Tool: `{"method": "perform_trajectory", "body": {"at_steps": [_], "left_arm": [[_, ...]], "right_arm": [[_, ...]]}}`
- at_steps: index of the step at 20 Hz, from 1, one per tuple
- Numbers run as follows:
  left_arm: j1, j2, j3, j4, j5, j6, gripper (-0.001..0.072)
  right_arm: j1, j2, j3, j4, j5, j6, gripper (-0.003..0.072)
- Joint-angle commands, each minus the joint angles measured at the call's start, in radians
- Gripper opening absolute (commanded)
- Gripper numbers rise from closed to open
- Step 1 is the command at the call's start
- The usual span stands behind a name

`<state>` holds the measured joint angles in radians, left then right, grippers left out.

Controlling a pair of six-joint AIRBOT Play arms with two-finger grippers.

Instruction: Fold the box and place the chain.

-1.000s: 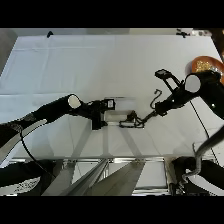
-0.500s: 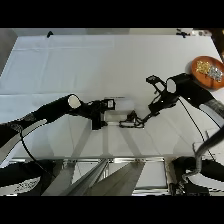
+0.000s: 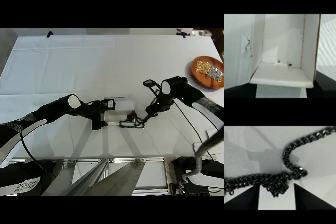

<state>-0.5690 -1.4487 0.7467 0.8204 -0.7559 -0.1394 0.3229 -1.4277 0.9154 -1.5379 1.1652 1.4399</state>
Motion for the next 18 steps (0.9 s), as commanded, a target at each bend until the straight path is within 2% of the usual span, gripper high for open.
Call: {"method": "perform_trajectory", "body": {"at_steps": [1,2,4,5,10,14,18], "left_arm": [[0.0,0.001,0.0,0.0,0.0,0.0,0.0135],[0.0,0.001,0.0,0.0,0.0,0.0,0.0135],[0.0,0.001,0.0,0.0,0.0,0.0,0.0135],[0.0,0.001,0.0,0.0,0.0,0.0,0.0135],[0.0,0.001,0.0,0.0,0.0,0.0,0.0135],[0.0,0.001,0.0,0.0,0.0,0.0,0.0135],[0.0,0.001,0.0,0.0,0.0,0.0,0.0135]], "right_arm": [[0.001,-0.008,-0.008,0.01,0.005,0.0,0.0324],[0.001,-0.008,-0.008,0.019,0.005,0.0,0.0255],[0.001,-0.008,-0.008,0.04,0.018,0.0,0.0052],[0.001,-0.007,-0.008,0.046,0.028,0.0,0.0012],[0.002,0.099,-0.008,0.061,0.006,0.0,0.0009],[0.014,0.285,-0.008,0.157,-0.032,-0.025,0.0008],[0.106,0.447,-0.008,0.237,-0.11,-0.034,0.0008]]}}
